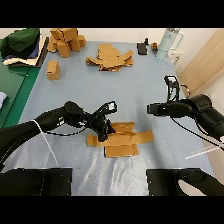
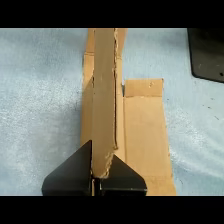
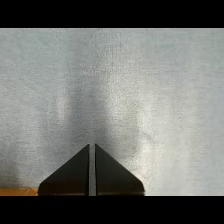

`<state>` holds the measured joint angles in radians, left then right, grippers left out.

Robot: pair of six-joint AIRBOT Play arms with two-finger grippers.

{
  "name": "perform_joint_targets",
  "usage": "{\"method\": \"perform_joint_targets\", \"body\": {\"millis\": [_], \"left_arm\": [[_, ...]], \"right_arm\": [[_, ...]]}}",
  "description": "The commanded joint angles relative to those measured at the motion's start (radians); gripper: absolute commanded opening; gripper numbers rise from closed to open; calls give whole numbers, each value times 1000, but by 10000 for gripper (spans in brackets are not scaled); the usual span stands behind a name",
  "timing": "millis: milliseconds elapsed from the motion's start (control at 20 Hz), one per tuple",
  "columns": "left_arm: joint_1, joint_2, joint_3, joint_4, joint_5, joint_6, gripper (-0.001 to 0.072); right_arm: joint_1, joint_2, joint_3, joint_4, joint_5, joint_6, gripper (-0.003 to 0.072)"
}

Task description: Fold the box.

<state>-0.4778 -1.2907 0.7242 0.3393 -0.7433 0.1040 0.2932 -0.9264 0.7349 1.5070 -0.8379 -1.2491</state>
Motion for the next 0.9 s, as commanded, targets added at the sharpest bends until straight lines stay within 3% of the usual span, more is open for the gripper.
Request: {"method": "perform_joint_targets", "body": {"millis": [0,100,200,850], "left_arm": [[-1,-21,0,6,18,21,13],[-1,-27,0,6,23,21,13],[-1,-27,0,6,39,34,13],[-1,-27,0,5,53,36,14]], "right_arm": [[1,-8,-1,2,1,-1,51],[1,-9,-1,2,1,-1,50],[1,-9,-1,2,-1,-1,2],[2,-8,-1,16,-32,-17,1]]}}
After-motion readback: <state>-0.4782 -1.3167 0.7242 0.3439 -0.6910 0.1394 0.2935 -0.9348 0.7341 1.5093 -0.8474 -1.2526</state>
